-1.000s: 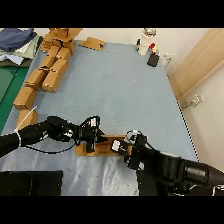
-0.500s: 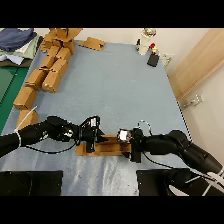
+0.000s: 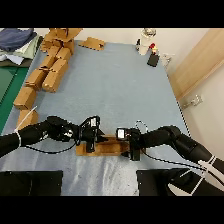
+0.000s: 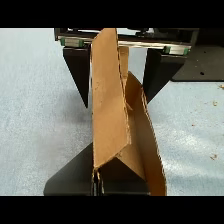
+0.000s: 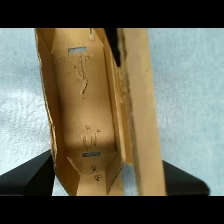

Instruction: Fold the box.

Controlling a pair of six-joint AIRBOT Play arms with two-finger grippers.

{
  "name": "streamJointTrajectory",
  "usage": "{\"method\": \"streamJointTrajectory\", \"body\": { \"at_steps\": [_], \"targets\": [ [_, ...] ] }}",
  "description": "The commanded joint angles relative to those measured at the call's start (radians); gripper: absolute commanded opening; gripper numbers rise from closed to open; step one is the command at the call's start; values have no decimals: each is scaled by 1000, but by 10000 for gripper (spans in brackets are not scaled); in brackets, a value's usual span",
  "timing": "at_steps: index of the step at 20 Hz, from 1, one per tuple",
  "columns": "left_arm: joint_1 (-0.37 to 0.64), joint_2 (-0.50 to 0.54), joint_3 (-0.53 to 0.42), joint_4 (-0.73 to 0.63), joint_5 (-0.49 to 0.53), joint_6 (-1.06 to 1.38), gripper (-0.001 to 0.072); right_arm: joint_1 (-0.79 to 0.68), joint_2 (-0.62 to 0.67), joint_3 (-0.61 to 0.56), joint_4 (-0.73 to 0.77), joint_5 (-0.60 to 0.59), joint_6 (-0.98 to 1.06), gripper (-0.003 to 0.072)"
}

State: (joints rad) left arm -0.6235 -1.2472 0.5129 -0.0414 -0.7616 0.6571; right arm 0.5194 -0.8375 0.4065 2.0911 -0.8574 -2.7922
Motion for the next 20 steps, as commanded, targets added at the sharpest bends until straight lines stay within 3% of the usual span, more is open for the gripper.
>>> {"method": "streamJointTrajectory", "body": {
  "at_steps": [1, 15, 19, 20],
  "targets": [
    [0, 0, 1, 0, 0, 0, 12, -2, -3, 2, -15, -14, -13, 709],
    [0, 0, 1, 0, 0, 0, 12, -3, -129, 2, 72, 23, -81, 693],
    [0, 0, 1, 0, 0, 0, 12, -5, -129, 2, 79, 23, -80, 673],
    [0, 0, 1, 0, 0, 0, 13, -10, -129, 2, 85, 19, -80, 624]
  ]
}}
